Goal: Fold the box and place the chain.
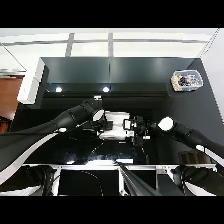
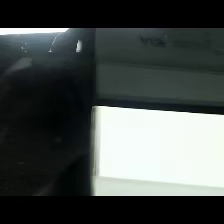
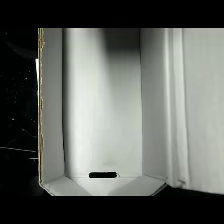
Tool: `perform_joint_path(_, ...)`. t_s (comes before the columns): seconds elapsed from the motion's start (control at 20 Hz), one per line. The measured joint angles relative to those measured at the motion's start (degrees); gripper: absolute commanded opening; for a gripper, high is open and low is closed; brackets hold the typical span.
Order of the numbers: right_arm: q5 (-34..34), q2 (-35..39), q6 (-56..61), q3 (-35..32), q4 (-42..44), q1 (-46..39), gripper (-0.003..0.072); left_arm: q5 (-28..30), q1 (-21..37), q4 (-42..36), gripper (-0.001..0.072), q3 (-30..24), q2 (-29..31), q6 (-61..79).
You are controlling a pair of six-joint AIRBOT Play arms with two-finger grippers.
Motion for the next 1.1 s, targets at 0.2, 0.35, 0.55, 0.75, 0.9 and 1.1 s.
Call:
perform_joint_path(0.2,0.0,0.1,0.2,0.0,0.0,0.0,0.0386,0.3,0.0,0.0,0.0026,0.2,0.0,-0.2)
perform_joint_path(0.35,-0.2,1.1,1.5,0.0,-0.6,-0.2,0.0619,0.9,0.0,-0.2,0.0026,0.3,0.0,-0.5)
perform_joint_path(0.55,3.0,4.4,5.9,0.0,-6.3,-0.7,0.0618,0.5,0.0,0.0,0.0026,0.3,0.0,-0.5)
perform_joint_path(0.75,6.1,6.3,10.6,0.0,-14.1,-1.0,0.0618,-0.3,0.0,0.1,0.0026,0.3,0.0,-0.5)
perform_joint_path(0.9,6.1,6.8,12.0,0.0,-16.2,-1.1,0.0618,-0.8,0.0,0.0,0.0026,0.3,0.0,-0.5)
perform_joint_path(1.1,5.2,7.0,11.5,0.0,-14.7,-1.1,0.0618,-1.9,0.0,0.0,0.0026,0.3,0.0,0.5)
